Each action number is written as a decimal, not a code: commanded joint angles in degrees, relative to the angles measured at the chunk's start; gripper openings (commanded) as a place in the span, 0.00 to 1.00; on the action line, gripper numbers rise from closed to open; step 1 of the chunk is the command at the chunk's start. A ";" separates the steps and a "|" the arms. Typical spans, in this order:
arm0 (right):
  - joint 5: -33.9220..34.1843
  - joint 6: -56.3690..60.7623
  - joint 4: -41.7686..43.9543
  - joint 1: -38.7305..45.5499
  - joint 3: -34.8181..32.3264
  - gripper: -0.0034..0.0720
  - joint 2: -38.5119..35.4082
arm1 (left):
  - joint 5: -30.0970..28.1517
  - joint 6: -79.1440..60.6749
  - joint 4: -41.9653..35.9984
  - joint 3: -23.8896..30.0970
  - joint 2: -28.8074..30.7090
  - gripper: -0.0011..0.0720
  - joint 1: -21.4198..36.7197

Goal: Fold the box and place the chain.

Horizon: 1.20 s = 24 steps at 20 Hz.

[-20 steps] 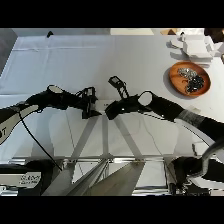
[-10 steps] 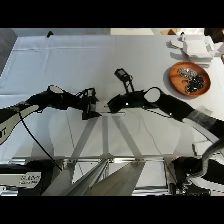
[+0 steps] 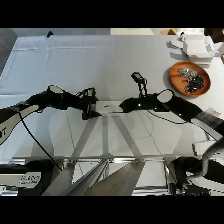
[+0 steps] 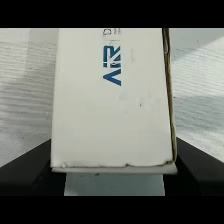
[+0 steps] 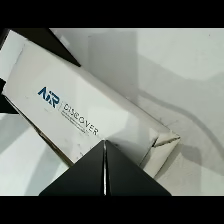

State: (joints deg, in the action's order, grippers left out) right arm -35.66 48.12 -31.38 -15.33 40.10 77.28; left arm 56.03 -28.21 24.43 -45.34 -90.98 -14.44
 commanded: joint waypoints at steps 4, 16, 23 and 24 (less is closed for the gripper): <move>0.76 0.00 -1.20 0.48 -1.81 0.06 -0.50 | -0.07 -0.02 0.02 -0.02 -0.02 0.39 -0.07; 3.30 1.64 -12.94 0.48 -0.28 0.06 -32.83 | -0.09 -0.02 0.02 -0.02 0.00 0.39 -0.07; -6.43 30.08 -53.62 0.48 -0.28 0.06 -46.12 | -0.09 -0.02 0.02 -0.02 0.00 0.39 -0.07; -10.47 34.21 -59.39 0.48 -0.28 0.06 -46.29 | -0.09 -0.02 0.02 -0.02 0.00 0.39 -0.07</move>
